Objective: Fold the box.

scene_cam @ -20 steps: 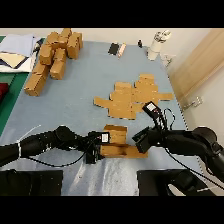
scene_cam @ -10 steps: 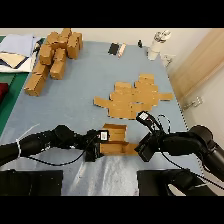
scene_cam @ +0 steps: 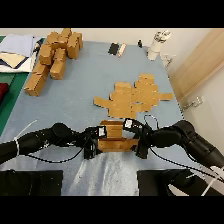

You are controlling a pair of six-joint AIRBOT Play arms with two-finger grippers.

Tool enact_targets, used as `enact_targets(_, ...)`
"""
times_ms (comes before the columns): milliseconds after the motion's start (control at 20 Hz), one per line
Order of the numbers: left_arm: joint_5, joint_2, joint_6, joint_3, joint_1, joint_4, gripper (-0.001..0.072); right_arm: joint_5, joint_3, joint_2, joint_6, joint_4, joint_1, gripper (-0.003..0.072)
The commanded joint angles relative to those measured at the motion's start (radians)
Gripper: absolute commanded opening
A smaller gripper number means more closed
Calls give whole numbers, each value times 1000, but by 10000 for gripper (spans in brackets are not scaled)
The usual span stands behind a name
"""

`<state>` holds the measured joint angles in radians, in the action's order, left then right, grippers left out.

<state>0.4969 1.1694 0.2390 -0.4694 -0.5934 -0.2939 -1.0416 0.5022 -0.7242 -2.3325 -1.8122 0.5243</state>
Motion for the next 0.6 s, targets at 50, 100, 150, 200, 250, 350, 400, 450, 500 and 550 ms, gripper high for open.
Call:
enact_targets(50,1,1,0,1,3,-2,475,130,-1,-122,-143,-18,39,542)
enact_targets(100,1,1,0,1,3,-2,475,129,-1,-144,-153,-20,50,542)
enact_targets(150,1,0,0,1,3,-2,475,130,-1,-159,-162,-24,58,541)
enact_targets(200,1,0,0,1,3,-2,475,132,-1,-169,-175,-37,63,540)
enact_targets(250,1,1,0,1,3,-1,475,140,0,-170,-175,-51,64,538)
enact_targets(350,1,1,0,1,3,-2,475,149,2,-162,-193,-79,64,420)
enact_targets(400,1,1,0,1,3,-1,475,148,2,-159,-215,-96,64,374)
enact_targets(450,1,1,0,1,3,-2,475,148,1,-159,-240,-118,64,290)
enact_targets(500,1,0,0,1,3,-1,475,148,1,-159,-262,-143,64,226)
enact_targets(550,1,1,0,1,3,-2,475,149,1,-160,-288,-167,64,152)
